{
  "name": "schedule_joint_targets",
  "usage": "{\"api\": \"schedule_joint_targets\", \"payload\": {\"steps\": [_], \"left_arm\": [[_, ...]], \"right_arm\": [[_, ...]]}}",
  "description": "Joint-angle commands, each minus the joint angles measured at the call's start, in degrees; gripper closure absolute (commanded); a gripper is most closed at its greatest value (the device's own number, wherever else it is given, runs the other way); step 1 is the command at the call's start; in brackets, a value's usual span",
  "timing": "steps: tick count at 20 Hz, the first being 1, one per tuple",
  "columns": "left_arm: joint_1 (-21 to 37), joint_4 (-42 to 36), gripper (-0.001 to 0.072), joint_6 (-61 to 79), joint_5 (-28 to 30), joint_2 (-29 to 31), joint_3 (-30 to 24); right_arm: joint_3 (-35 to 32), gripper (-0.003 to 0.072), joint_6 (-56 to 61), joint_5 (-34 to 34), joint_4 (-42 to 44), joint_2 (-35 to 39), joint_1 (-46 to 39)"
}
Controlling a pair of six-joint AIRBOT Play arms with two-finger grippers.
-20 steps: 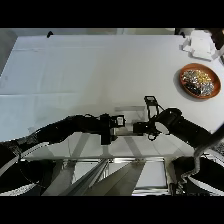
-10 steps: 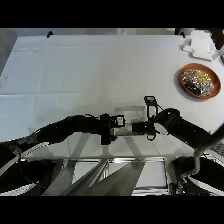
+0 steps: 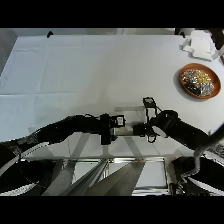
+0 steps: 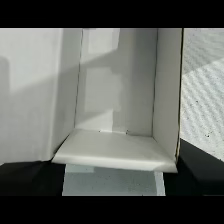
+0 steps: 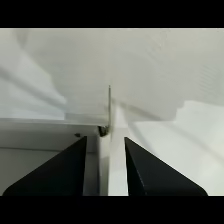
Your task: Fold the box and place the chain.
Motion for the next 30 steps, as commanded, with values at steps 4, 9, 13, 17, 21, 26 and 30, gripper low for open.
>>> {"api": "schedule_joint_targets", "payload": {"steps": [4, 9, 13, 17, 21, 26, 30], "left_arm": [[0.04, 0.02, 0.0396, 0.02, 0.0, 0.04, -0.02], [0.04, 0.02, 0.0396, 0.02, 0.0, 0.04, -0.02], [0.04, 0.02, 0.0396, 0.02, 0.0, 0.04, -0.02], [0.04, 0.02, 0.0396, 0.02, 0.0, 0.04, -0.02], [0.04, 0.02, 0.0396, 0.02, 0.0, 0.04, -0.02], [0.04, 0.02, 0.0396, 0.02, 0.0, 0.04, -0.02], [0.04, 0.02, 0.0396, 0.02, 0.0, 0.04, -0.02]], "right_arm": [[-0.07, 0.0406, 1.2, -1.42, -0.52, -0.24, 0.33], [-0.07, 0.0405, 4.09, -1.44, -0.48, -2.82, 0.33], [-0.07, 0.0405, 4.04, -2.14, -0.72, -3.67, 0.33], [-0.07, 0.0411, 3.93, -2.1, -0.09, -5.53, 0.33], [-0.07, 0.0616, 3.87, -0.68, -0.11, -5.44, 0.33], [-0.04, 0.0668, 1.88, 0.87, -0.74, -3.85, 0.33], [-0.04, 0.0635, 1.68, 2.34, -0.76, -3.82, 0.33]]}}
